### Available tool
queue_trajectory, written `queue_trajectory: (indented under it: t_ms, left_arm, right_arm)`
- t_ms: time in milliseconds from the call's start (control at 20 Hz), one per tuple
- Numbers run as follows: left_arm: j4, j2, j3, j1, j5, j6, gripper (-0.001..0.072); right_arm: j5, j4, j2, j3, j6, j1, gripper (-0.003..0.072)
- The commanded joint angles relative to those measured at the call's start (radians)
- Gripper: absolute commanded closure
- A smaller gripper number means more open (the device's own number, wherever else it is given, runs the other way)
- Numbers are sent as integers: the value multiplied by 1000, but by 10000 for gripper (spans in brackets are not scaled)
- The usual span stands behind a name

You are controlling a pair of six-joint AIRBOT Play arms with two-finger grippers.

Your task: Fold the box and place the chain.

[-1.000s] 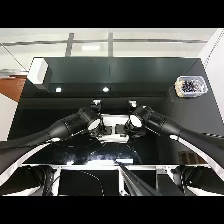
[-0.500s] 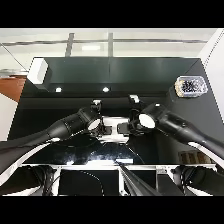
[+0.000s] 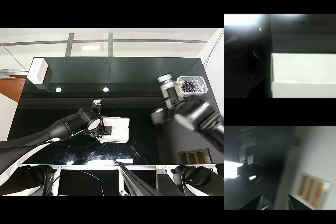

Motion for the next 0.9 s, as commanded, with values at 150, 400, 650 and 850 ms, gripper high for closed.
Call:
queue_trajectory:
  t_ms: [150, 400, 650, 850]
  left_arm:
    - [1, 0, 0, 1, 2, -2, 681]
    - [1, 0, 0, 1, 1, -1, 681]
    - [1, 0, 0, 1, 8, -2, 681]
    - [1, 0, 0, 1, 10, -1, 681]
  right_arm:
    - [-456, 11, -11, -1, -116, -645, 0]
    - [-544, 335, -343, 197, -252, -866, -25]
    - [-356, 484, -702, 508, -347, -904, -18]
    - [-363, 510, -814, 565, -346, -904, 99]
